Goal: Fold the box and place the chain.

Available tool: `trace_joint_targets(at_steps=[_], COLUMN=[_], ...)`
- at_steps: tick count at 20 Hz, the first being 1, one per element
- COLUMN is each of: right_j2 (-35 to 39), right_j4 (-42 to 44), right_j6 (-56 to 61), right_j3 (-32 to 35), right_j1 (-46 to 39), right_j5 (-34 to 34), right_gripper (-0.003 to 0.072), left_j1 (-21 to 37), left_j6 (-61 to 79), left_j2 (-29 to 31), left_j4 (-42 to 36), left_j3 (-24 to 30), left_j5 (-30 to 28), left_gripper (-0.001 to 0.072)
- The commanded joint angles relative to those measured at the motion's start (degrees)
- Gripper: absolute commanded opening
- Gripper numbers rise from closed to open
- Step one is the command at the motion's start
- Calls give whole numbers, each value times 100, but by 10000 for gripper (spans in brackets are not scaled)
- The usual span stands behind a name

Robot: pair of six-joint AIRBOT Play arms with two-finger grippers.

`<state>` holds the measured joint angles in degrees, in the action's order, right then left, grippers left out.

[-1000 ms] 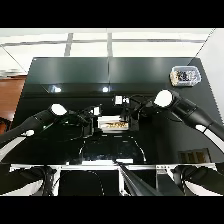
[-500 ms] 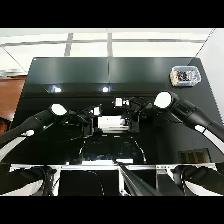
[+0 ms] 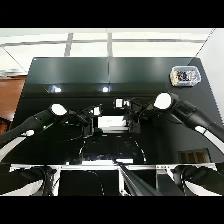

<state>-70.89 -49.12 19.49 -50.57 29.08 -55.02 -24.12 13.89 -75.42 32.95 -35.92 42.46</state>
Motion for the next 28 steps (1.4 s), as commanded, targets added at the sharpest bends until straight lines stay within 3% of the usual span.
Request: trace_joint_targets(at_steps=[1,2,4,5,10,16,21,24,28], right_j2=[348,387,361,323,-127,-892,-1056,-841,63], right_j4=[-39,-39,-2,236,2214,2065,1976,2013,2013], right_j6=[1491,2251,3801,4192,4155,4162,4238,4157,4109], right_j3=[-72,-70,-28,22,365,380,385,267,46], right_j1=[-133,-151,-157,-157,-157,-157,-162,-317,-1095], right_j5=[-103,-151,-201,-201,264,323,313,-208,-1425], right_gripper=[279,274,25,6,6,8,8,9,8], left_j1=[0,-2,-2,-2,-2,-2,-2,-2,0], left_j6=[0,0,0,0,0,-2,-2,-11,-24], left_j2=[-2,-2,-2,-2,-2,-2,-2,-2,-2], left_j4=[0,0,0,0,0,-2,-70,-72,-66], left_j3=[-2,-2,-2,-2,-2,-2,-2,-2,-2], left_j5=[-4,-2,0,-2,0,0,0,2,0], left_gripper=[371,371,371,371,371,371,371,371,371])
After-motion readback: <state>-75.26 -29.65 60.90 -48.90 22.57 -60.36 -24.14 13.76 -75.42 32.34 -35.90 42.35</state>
